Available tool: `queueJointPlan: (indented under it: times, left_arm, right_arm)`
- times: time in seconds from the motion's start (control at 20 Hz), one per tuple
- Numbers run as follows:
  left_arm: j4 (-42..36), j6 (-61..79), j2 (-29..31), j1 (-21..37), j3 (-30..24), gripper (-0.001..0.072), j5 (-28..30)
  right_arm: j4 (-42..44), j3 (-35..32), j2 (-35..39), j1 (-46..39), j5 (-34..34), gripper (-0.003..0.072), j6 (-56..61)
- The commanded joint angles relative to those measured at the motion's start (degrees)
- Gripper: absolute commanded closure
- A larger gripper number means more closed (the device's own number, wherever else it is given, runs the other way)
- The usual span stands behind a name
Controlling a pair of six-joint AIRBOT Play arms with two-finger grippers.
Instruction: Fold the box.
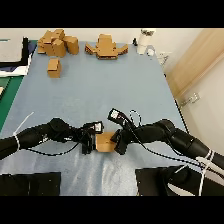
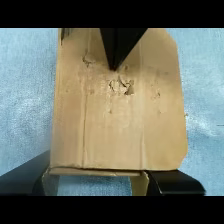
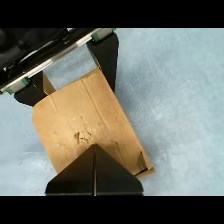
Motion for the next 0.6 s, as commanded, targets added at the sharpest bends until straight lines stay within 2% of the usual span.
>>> queueJointPlan:
  times: [0.0,0.15,0.45,0.5,0.55]
  left_arm:
    - [0.0,0.0,0.0,0.0,0.1,0.0263,0.0]
    - [0.0,0.0,0.0,0.0,0.1,0.0263,0.0]
    - [0.0,0.0,0.0,0.0,0.1,0.0264,0.0]
    - [0.0,0.0,0.0,0.0,0.1,0.0263,0.0]
    - [0.0,0.0,0.0,0.0,0.1,0.0263,0.0]
  right_arm:
    - [-6.7,-0.2,3.1,4.0,3.4,0.0684,-0.9]
    - [-13.4,-2.9,6.9,8.2,8.1,0.0683,-1.0]
    - [-17.3,-4.6,8.0,13.5,8.9,0.067,-1.4]
    - [-17.7,-4.6,8.0,14.2,8.8,0.0639,-1.4]
    - [-18.4,-4.8,8.0,14.8,8.8,0.0449,-1.5]
